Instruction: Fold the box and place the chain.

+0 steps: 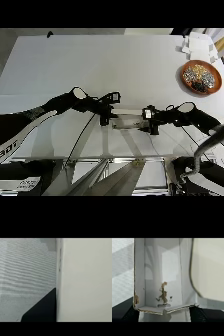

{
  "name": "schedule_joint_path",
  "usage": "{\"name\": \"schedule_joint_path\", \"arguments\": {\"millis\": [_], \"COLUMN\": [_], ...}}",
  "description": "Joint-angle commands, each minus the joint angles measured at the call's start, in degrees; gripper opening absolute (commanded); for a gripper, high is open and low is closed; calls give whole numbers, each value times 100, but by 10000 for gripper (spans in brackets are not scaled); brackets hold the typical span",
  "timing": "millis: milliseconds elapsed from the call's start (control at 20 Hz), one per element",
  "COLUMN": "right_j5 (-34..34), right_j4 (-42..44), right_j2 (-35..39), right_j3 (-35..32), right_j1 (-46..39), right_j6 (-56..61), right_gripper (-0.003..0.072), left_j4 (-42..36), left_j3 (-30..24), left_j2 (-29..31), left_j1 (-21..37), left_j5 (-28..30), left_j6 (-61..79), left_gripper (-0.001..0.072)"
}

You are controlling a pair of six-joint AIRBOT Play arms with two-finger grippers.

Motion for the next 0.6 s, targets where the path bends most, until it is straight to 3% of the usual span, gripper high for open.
{"name": "schedule_joint_path", "arguments": {"millis": [0, 300, 550], "right_j5": [-66, -103, -111], "right_j4": [11, 48, 136], "right_j2": [-4, -229, -275], "right_j3": [4, 4, 4], "right_j1": [15, 15, 15], "right_j6": [-2, -4, -131], "right_gripper": [577, 575, 491], "left_j4": [0, 0, 0], "left_j3": [0, 0, 0], "left_j2": [2, 2, 2], "left_j1": [-2, -2, -2], "left_j5": [7, 7, 4], "left_j6": [0, 0, 0], "left_gripper": [12, 12, 12]}}
